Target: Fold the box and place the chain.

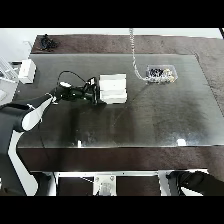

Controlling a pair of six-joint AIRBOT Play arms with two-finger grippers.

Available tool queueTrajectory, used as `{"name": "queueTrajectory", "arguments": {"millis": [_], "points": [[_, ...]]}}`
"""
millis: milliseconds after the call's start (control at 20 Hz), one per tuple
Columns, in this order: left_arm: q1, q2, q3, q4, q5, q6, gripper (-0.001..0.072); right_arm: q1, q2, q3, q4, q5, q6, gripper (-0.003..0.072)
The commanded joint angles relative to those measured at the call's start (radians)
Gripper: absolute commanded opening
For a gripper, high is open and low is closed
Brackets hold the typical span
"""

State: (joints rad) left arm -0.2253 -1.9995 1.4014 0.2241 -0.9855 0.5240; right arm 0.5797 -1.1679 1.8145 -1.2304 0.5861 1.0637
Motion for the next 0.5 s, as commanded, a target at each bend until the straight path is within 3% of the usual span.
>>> {"name": "queueTrajectory", "arguments": {"millis": [0, 450], "points": [[0.001, 0.001, 0.0, 0.0, 0.0, 0.0, 0.0466, 0.006, -0.016, -0.016, 0.027, 0.033, 0.026, 0.0005], [0.001, 0.001, 0.0, 0.0, 0.0, 0.0, 0.0466, 0.005, -0.016, -0.207, 0.026, 0.013, 0.115, 0.0006]]}}
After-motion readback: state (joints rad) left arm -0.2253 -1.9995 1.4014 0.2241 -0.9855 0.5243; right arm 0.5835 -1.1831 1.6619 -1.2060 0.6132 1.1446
